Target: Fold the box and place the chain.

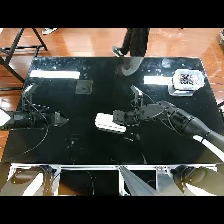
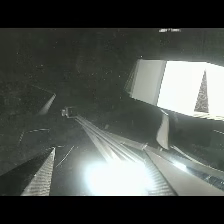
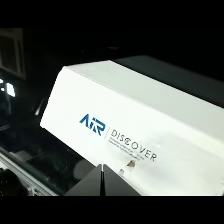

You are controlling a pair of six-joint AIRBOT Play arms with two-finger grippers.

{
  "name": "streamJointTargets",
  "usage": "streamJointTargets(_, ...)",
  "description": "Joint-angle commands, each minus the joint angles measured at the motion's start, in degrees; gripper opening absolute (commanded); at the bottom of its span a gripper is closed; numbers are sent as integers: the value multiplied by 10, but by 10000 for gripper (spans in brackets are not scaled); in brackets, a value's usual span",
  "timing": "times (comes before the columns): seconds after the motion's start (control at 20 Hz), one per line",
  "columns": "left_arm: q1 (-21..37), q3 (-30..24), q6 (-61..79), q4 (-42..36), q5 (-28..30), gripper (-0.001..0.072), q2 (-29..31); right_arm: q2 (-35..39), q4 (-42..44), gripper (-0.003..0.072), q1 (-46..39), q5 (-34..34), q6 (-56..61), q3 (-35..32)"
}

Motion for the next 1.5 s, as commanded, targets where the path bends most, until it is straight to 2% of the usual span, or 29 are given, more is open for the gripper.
streamJointTargets(0.0, 0, 0, 0, 0, 3, 643, 0, -7, 20, 15, 6, 1, -1, -2)
streamJointTargets(1.15, 0, 0, 1, 0, 5, 643, 0, -45, 3, 15, 17, 15, -12, -2)
streamJointTargets(1.3, 0, 0, 14, -3, 10, 643, 0, -36, 3, 15, 17, -2, -20, -2)
streamJointTargets(1.45, 0, 1, 58, -39, 5, 643, -3, 11, 1, 15, 14, -24, -32, -2)
